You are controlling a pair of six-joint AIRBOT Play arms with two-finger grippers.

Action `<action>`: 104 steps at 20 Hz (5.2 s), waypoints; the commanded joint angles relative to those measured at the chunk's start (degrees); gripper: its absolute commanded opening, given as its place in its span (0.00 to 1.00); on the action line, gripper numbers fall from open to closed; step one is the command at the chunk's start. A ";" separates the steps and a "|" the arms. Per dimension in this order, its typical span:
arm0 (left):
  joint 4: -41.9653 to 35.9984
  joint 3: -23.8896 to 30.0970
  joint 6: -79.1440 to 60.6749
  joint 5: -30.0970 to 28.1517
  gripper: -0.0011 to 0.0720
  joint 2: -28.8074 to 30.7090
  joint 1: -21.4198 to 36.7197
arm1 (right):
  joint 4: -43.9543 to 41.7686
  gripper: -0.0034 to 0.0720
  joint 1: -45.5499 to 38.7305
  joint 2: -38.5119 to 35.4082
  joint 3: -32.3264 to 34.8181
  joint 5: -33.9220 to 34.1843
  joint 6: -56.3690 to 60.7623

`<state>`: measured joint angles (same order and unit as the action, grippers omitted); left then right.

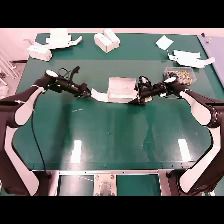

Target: Fold the box and place the chain.

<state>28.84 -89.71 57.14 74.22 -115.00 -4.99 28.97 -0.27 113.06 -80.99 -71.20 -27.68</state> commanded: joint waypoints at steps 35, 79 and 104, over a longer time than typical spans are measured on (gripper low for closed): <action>-1.40 -6.82 -0.11 -3.50 0.36 0.15 -6.99 | -0.02 0.87 0.02 -0.02 -0.02 0.00 0.02; 35.30 -21.94 34.49 -7.17 0.52 0.11 -22.58 | -0.02 0.87 0.02 -0.02 -0.02 0.00 0.02; 38.21 -21.92 43.50 -10.34 0.52 0.04 -25.20 | -0.02 0.87 0.02 -0.02 -0.02 0.00 0.02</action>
<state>68.49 -111.59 100.38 64.62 -114.93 -30.15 28.97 -0.27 113.06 -80.99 -71.16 -27.66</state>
